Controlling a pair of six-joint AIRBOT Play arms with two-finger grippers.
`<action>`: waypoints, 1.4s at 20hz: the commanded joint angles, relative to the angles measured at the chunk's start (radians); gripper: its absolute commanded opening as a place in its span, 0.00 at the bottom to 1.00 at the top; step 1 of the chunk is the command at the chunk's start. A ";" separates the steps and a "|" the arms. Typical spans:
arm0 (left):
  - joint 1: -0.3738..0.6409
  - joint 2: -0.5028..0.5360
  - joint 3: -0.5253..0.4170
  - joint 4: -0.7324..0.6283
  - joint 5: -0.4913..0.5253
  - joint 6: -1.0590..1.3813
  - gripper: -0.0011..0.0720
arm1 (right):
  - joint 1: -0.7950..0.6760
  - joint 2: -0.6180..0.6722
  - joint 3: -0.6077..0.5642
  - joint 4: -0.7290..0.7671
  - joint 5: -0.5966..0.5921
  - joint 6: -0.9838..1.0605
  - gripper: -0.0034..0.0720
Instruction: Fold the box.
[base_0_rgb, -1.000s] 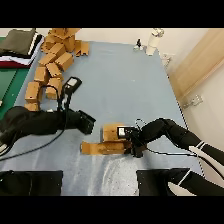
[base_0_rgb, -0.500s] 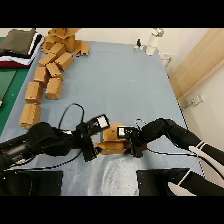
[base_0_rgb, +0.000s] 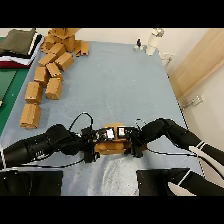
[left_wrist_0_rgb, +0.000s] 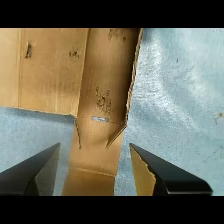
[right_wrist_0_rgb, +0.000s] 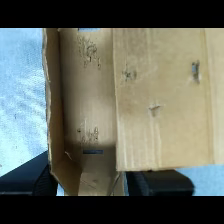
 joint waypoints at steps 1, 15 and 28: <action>-0.001 -0.013 0.000 0.001 -0.022 0.034 0.86 | 0.001 -0.001 0.000 0.000 0.001 0.000 0.71; -0.002 -0.045 0.000 -0.132 -0.069 0.149 0.10 | 0.001 -0.001 0.000 0.000 0.001 0.000 0.71; 0.001 -0.008 0.000 -0.045 0.003 0.137 0.10 | 0.001 -0.001 0.000 0.000 0.001 0.000 0.71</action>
